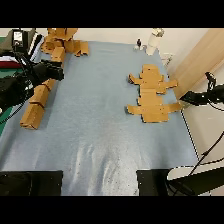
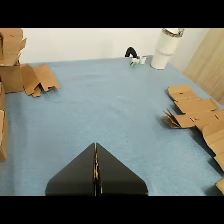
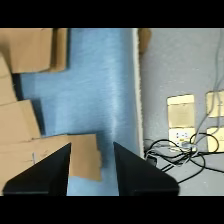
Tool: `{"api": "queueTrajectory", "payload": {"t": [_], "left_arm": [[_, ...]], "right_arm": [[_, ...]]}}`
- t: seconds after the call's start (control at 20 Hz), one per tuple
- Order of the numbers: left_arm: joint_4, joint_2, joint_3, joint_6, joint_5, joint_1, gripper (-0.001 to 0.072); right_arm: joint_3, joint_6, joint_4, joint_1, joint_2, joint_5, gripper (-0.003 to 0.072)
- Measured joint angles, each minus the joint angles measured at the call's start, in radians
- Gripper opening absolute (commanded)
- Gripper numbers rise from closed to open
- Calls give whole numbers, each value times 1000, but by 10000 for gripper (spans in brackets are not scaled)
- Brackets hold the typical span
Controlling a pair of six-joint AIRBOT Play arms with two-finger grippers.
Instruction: Fold the box.
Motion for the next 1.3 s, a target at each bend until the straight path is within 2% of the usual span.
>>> {"api": "queueTrajectory", "payload": {"t": [0.2,0.25,0.3,0.45,0.5,0.55,0.65,0.7,1.05,1.2,1.3], "left_arm": [[0,0,0,0,0,0,12],[0,0,0,0,0,0,11],[0,0,0,0,0,0,12],[0,0,0,0,0,0,12],[0,0,0,0,0,0,11],[0,0,0,0,0,0,12],[0,0,0,0,0,0,12],[0,0,0,0,0,0,12],[0,0,0,0,0,0,12],[0,0,0,0,0,0,12],[0,0,0,0,0,0,12]], "right_arm": [[19,17,-13,2,-41,11,421],[21,18,-11,1,-52,10,375],[22,21,-3,1,-64,4,364],[24,24,23,7,-100,-37,363],[25,24,28,12,-109,-58,318],[25,24,31,18,-118,-84,163],[26,24,44,38,-128,-140,18],[26,24,47,51,-130,-171,1],[-1,80,93,189,-100,-376,-3],[-104,108,114,256,-5,-377,-3],[-222,116,126,300,100,-319,-3]]}}
